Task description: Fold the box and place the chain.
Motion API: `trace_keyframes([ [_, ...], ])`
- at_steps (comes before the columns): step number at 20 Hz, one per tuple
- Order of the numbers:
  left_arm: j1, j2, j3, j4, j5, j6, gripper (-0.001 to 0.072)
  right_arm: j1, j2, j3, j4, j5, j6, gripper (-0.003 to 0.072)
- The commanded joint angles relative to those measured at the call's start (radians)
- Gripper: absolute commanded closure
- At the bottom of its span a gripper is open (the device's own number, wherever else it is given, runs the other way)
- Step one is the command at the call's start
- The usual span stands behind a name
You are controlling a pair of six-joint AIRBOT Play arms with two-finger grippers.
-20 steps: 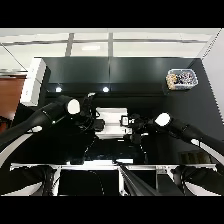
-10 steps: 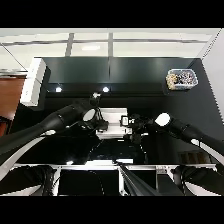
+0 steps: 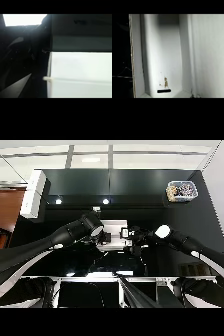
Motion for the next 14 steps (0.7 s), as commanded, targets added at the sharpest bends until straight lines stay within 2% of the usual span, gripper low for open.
trace_keyframes([
  [1, 0.001, -0.002, 0.002, 0.020, -0.003, -0.017, 0.0219, 0.001, -0.001, 0.000, 0.000, 0.000, 0.000, 0.0282],
  [7, 0.013, -0.002, -0.016, 0.002, 0.007, -0.016, 0.0219, 0.001, -0.001, 0.000, 0.000, 0.000, 0.000, 0.0281],
  [10, 0.037, 0.000, -0.040, -0.065, 0.060, 0.015, 0.0219, 0.001, -0.001, 0.000, 0.000, 0.000, 0.000, 0.0282],
  [14, 0.037, 0.001, -0.040, -0.070, 0.102, 0.031, 0.0231, 0.001, -0.001, 0.000, 0.000, 0.000, 0.000, 0.0281],
])
